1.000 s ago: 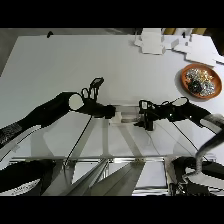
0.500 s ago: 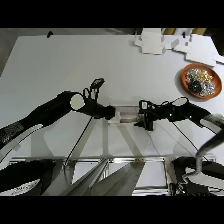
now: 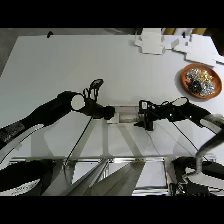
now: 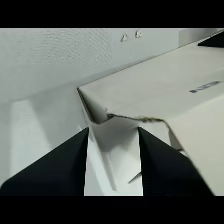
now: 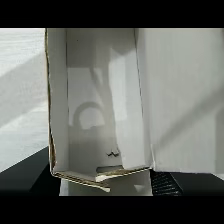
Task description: Fold the box and place the chain.
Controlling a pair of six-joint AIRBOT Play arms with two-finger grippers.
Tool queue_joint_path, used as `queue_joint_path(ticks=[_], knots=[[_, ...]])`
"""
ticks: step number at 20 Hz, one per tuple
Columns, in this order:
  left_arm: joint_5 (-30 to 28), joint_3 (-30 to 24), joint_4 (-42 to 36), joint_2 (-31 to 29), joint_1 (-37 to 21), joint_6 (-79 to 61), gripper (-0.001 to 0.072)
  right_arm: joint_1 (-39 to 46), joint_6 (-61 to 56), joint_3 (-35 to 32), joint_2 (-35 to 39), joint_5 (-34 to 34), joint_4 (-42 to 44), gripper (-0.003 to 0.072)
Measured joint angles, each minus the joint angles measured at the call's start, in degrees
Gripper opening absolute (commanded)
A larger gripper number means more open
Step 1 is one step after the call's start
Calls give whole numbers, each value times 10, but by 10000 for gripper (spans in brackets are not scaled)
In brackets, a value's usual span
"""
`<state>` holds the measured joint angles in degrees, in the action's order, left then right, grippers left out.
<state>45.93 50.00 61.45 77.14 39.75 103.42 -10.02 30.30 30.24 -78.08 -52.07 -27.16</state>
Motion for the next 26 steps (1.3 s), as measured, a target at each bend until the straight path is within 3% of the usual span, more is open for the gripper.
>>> queue_joint_path(ticks=[12,26], knots=[[1,2,1,20,17,33,340,0,0,0,0,0,0,412],[85,85,101,75,57,139,337,0,0,0,0,0,0,412]])
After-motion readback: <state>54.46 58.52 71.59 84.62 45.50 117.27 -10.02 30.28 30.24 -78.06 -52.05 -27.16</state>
